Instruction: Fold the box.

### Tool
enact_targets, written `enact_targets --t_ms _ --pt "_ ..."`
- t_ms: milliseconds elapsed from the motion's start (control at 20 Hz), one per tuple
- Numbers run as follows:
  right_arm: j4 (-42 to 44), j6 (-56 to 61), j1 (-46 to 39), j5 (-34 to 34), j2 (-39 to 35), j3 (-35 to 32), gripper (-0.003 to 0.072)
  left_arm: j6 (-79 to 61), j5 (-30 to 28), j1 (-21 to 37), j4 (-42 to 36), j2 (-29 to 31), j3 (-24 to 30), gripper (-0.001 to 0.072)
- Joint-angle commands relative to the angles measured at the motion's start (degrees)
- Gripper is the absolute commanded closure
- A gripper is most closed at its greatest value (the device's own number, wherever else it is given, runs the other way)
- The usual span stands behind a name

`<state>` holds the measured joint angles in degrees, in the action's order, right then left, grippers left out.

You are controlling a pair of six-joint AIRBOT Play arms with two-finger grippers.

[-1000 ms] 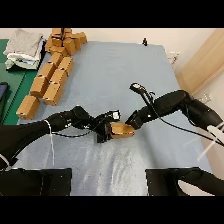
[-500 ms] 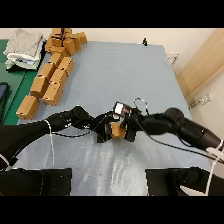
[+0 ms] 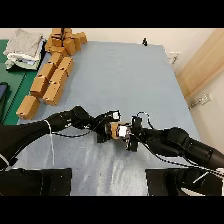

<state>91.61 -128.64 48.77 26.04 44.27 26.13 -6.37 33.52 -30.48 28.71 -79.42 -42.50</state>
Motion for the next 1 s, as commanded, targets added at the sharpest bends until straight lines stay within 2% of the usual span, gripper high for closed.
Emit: enact_targets --t_ms 0,600,650,750,800,850,950 --pt "-3.5 0.0 0.3 0.0 -0.1 -0.6 0.0221 0.0 0.0 0.0 0.0 0.0 0.0 0.0288" --pt "-4.4 -5.0 0.3 -0.3 4.0 -0.6 0.0228 0.0 0.0 0.0 0.0 0.0 0.0 0.0288" --pt "-5.0 -5.0 0.3 -0.4 4.0 -0.6 0.0270 0.0 0.0 0.0 0.0 0.0 0.0 0.0288" --pt "-6.5 -5.0 0.3 -0.6 4.0 -0.6 0.0286 0.0 0.0 0.0 0.0 0.0 0.0 0.0288" --pt "-6.6 -5.0 0.3 -0.6 4.0 -0.6 0.0370 0.0 0.0 0.0 0.0 0.0 -0.1 0.0287" --pt "-6.6 -5.0 0.3 -0.6 4.0 -0.6 0.0415 0.0 0.0 0.0 0.0 0.0 -0.1 0.0288" --pt "-6.6 -5.0 0.3 -0.9 4.0 -0.6 0.0416 0.0 0.0 0.0 0.0 0.0 -0.1 0.0287"
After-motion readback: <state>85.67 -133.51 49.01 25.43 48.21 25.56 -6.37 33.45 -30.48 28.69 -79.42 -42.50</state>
